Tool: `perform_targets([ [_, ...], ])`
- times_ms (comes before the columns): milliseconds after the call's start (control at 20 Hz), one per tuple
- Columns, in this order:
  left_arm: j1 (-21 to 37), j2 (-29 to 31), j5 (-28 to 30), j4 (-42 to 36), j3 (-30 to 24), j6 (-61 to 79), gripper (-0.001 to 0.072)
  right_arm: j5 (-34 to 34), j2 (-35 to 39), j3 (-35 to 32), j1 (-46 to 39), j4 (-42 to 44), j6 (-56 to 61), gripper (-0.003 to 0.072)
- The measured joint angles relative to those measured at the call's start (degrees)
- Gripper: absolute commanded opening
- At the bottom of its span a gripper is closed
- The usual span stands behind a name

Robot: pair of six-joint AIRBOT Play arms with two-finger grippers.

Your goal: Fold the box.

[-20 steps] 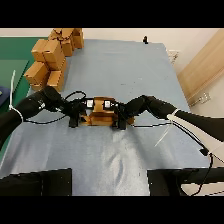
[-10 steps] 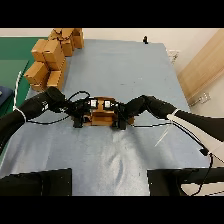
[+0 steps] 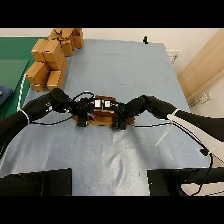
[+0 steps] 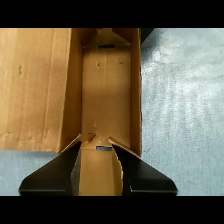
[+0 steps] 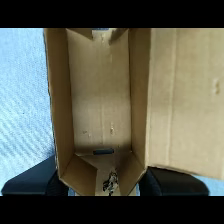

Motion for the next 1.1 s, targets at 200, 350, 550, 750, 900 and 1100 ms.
perform_targets([
  [200,-0.92,0.0,1.11,-1.03,0.0,-0.02,0.0018,0.0,0.0,0.0,0.0,0.0,0.0,0.0007],
  [350,-1.14,0.0,1.29,-0.85,0.0,-0.04,0.0074,0.0,0.0,0.0,0.0,-0.02,-0.02,0.0007],
  [550,-1.33,0.02,0.83,-0.96,0.02,-1.88,0.0544,-0.07,0.0,0.0,0.0,0.0,-0.04,0.0007],
  [750,-1.25,0.04,1.99,-0.87,0.31,-4.61,0.0546,-0.2,0.0,0.0,0.0,0.09,0.02,0.0007],
  [900,-1.22,0.85,2.19,-3.21,1.73,-5.49,0.0545,-0.28,0.0,0.0,-0.02,0.13,0.0,0.0007],
  [1100,-0.96,5.25,-0.39,-5.66,3.74,-8.11,0.0015,-0.33,0.0,0.0,0.0,0.02,-0.15,0.0007],
])
